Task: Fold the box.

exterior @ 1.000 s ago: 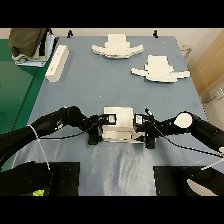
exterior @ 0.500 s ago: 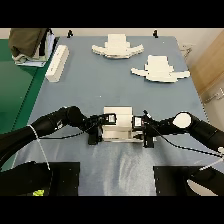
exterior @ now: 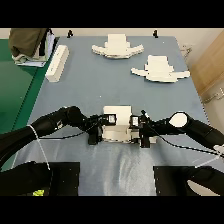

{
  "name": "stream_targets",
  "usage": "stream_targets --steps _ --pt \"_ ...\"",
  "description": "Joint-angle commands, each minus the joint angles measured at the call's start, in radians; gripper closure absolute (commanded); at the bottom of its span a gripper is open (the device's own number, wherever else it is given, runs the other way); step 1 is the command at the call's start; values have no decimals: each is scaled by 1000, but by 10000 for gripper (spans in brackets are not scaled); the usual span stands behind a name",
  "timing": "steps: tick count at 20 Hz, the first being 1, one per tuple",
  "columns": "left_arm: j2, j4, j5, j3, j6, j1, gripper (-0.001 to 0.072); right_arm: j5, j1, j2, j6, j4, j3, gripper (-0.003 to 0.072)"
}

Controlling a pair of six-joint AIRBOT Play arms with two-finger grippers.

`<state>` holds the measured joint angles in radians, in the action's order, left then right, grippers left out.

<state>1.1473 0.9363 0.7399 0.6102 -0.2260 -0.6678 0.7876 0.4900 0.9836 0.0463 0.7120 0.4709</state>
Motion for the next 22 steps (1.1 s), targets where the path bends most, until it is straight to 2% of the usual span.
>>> stream_targets --steps 1,8,9,10,11,12,13,18,21,22 --pt "0 -1 0 0 -3 0 245 -1 3 24 0 -36 -1 6" --pt "0 -1 1 0 -3 0 246 1 3 24 -29 -2 0 23" --pt "0 -1 1 0 -3 0 246 2 3 22 -73 31 0 137" --pt "0 -1 1 0 -3 0 246 6 3 13 -154 90 4 393" --pt "0 -1 1 0 -3 0 246 19 3 0 -275 169 13 569" --pt "0 -1 0 0 -3 0 246 32 2 -15 -434 256 26 646" --pt "0 -1 0 0 -3 0 246 58 2 -31 -579 335 39 684" --pt "0 -1 1 0 -3 0 246 276 2 -132 -1131 665 78 685" --pt "0 -1 1 0 -3 0 246 433 -22 -185 -1649 1031 78 686" --pt "0 -1 1 0 -3 0 246 452 -60 -199 -1784 1101 78 687"
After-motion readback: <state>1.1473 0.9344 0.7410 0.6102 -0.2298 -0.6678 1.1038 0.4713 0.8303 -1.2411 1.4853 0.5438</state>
